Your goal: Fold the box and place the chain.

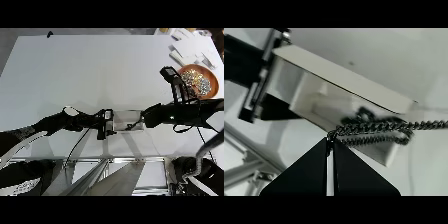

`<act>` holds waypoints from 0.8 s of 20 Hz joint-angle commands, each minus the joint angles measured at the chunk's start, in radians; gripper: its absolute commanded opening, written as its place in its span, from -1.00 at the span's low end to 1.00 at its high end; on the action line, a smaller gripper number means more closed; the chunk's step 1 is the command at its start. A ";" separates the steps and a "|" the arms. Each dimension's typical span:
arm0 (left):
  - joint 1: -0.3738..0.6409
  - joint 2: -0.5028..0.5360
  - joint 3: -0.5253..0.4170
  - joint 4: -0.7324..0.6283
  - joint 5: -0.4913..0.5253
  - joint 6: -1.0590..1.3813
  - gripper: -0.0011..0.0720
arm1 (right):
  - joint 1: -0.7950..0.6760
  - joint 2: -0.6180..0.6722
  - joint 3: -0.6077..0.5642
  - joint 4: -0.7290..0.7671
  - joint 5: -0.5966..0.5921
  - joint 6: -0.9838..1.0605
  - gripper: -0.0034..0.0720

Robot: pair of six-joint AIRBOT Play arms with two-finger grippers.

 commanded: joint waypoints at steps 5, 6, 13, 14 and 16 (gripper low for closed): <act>0.000 0.000 0.000 0.000 0.000 0.000 -0.78 | 0.141 -0.084 0.000 -0.024 -0.114 0.085 -0.88; 0.000 0.000 0.000 0.000 0.000 0.000 -0.78 | 0.159 -0.108 0.000 -0.024 -0.126 0.085 -0.88; 0.000 0.000 0.000 0.000 0.000 0.000 -0.78 | 0.165 -0.158 0.010 -0.021 -0.123 0.077 -0.27; 0.000 0.000 0.000 0.000 0.000 0.000 -0.78 | 0.150 -0.144 0.028 -0.021 -0.129 0.066 -0.27; 0.000 0.000 0.000 0.000 0.000 0.000 -0.78 | 0.073 -0.124 0.077 -0.026 -0.127 0.029 -0.30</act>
